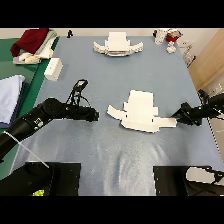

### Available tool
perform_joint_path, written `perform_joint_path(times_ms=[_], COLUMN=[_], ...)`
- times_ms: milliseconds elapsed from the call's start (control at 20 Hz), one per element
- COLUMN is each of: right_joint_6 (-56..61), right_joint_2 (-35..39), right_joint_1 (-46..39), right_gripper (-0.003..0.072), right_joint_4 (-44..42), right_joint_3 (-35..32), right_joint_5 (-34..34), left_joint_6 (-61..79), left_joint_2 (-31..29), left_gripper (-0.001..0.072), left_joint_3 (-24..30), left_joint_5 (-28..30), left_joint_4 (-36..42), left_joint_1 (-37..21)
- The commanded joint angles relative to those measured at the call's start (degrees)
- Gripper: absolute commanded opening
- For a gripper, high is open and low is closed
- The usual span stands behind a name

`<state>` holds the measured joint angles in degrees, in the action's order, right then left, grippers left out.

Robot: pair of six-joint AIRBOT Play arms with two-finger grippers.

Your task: Fold the box.

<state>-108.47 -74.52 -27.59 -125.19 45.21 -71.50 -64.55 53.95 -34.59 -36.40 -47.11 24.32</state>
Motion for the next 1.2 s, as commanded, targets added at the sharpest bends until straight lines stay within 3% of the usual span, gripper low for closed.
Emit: perform_joint_path(times_ms=[0,300,400,650,800,850,900,950,1150], right_joint_6=[-3.1,-3.0,-3.2,-4.7,-5.2,-5.1,-4.9,-3.9,-4.2], right_joint_2=[-1.7,-1.6,-1.6,2.1,9.9,13.2,16.1,18.6,23.3], right_joint_1=[1.6,9.6,12.7,20.7,26.7,28.8,30.7,32.5,37.4], right_gripper=[0.0311,0.0261,0.0003,0.0001,0.0,0.0,0.0,0.0001,0.0], right_joint_4=[-3.6,-3.9,-3.9,-5.7,-7.1,-7.3,-7.5,-7.6,-7.5], right_joint_3=[0.1,0.1,0.1,-1.2,-8.7,-12.1,-14.8,-16.9,-19.2], right_joint_5=[-0.5,-1.3,-0.9,-1.2,4.5,7.5,10.8,14.2,17.0], left_joint_6=[0.0,0.0,0.0,-0.5,-1.3,-1.0,-1.0,-1.4,1.7], left_joint_2=[0.0,0.0,0.0,0.1,1.7,2.6,3.7,4.9,12.5], left_gripper=[0.0013,0.0012,0.0013,0.0014,0.0015,0.0126,0.044,0.0498,0.0499], left_joint_3=[0.0,0.0,0.0,-4.6,-8.7,-9.1,-9.2,-9.2,-9.3], left_joint_5=[-0.1,-0.2,-0.2,-5.2,-13.4,-16.1,-17.7,-18.8,-19.7], left_joint_4=[0.0,2.1,3.7,5.4,5.4,5.4,5.4,5.6,9.0], left_joint_1=[0.0,0.0,0.0,-4.4,-10.8,-12.6,-13.9,-15.0,-16.2])
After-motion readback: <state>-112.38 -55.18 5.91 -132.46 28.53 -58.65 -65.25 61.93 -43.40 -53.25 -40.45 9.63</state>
